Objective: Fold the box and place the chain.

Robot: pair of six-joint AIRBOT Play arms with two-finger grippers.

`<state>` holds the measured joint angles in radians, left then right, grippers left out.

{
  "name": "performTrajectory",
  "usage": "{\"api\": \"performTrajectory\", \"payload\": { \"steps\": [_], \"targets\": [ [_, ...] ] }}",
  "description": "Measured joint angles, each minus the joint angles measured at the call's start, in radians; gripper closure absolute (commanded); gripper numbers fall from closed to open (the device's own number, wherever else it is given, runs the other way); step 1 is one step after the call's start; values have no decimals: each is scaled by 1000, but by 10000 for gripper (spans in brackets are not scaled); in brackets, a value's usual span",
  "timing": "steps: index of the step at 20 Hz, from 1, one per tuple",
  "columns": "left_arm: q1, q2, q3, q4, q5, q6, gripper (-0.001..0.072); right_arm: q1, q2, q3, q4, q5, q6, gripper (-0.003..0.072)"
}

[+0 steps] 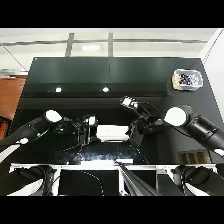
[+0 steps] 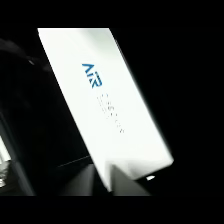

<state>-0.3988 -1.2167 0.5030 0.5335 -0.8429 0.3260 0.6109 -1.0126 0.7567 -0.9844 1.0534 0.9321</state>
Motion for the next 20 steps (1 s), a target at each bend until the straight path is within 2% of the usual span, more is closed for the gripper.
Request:
{"api": "performTrajectory", "payload": {
  "steps": [3,6,9,13,20],
  "targets": [
    [0,0,0,0,0,0,228,-14,13,-37,131,25,84,646],
    [0,0,0,0,0,0,228,-20,-2,-80,308,-36,120,645],
    [0,0,0,0,0,0,228,-21,-50,-98,424,-87,138,645],
    [0,0,0,0,0,0,228,-23,-126,-106,488,-123,145,645],
    [0,0,0,0,0,0,228,-23,-209,-109,513,-147,149,644]
  ]
}}
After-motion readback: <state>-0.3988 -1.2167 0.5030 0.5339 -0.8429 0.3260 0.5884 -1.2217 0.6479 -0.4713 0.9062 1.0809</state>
